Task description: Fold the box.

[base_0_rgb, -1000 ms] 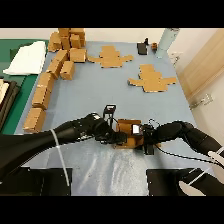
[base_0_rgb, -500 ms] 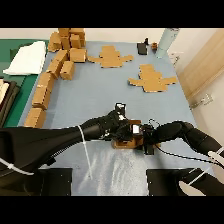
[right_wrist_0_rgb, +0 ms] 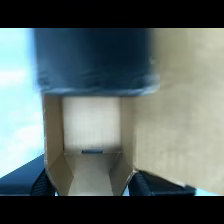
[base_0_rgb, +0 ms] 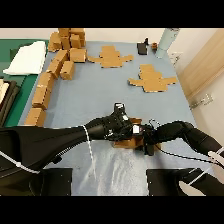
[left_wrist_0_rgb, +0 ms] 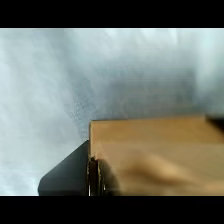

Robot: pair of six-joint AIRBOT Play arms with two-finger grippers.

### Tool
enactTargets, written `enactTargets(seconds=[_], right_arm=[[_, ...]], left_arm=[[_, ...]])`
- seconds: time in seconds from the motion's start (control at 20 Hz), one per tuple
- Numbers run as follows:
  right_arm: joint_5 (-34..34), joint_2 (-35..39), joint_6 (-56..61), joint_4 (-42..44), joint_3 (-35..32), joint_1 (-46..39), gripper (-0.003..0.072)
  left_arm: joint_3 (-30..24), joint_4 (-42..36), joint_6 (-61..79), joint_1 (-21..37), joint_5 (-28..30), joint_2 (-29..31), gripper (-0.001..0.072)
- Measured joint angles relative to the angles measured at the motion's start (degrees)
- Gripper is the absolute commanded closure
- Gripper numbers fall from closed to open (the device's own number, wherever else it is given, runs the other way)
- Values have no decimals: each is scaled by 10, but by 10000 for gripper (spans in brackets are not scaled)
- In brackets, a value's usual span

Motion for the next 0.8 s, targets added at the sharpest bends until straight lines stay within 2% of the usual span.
enactTargets(seconds=[0.4, 0.45, 0.5, 0.55, 0.8], right_arm=[[-1, 0, -2, -2, 0, 0, 184], [-1, 0, -2, -1, 0, 0, 183], [0, 0, -2, -1, 0, 0, 184], [2, 0, -4, -1, 0, 0, 184], [6, 0, -1, 2, 0, 0, 183]], left_arm=[[1, -1, -19, -13, -1, 0, 692], [1, -2, -19, -13, -1, 0, 660], [1, -3, -18, -13, -1, 0, 396], [2, -11, -17, -14, 6, 0, 287], [2, -10, -19, -15, 2, 0, 286]])
